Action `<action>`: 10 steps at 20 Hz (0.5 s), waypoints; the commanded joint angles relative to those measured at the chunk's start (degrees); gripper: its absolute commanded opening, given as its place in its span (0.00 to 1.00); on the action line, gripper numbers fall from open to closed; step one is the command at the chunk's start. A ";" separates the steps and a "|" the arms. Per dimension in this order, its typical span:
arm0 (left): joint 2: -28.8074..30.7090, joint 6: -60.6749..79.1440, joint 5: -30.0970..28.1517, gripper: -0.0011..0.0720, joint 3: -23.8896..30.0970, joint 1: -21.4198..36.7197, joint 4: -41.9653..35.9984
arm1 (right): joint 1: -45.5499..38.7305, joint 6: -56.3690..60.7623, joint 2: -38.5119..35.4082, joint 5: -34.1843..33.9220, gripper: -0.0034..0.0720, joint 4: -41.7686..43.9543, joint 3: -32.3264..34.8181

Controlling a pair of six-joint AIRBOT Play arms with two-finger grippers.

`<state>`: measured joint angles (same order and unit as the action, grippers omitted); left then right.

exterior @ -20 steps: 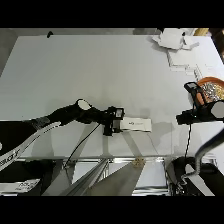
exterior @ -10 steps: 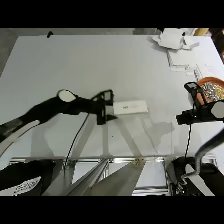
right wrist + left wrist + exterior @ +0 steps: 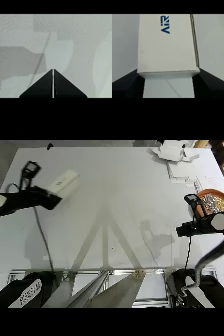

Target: Fold the box and place the chain.

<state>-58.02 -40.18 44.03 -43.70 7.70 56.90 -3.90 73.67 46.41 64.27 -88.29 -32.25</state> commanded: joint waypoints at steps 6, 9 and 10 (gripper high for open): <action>-1.77 -15.76 3.34 0.49 0.00 20.20 10.56 | -0.02 0.02 0.02 0.00 0.07 0.02 -0.02; -2.75 -15.78 6.99 0.50 0.00 20.06 10.82 | -0.02 0.00 0.00 0.00 0.07 0.02 -0.02; -3.10 -15.76 8.20 0.52 0.00 20.06 11.10 | -0.02 0.00 0.02 0.00 0.07 0.02 -0.02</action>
<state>-60.23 -55.02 48.51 -43.70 26.65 66.89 -3.90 73.67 46.41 64.27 -88.27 -32.25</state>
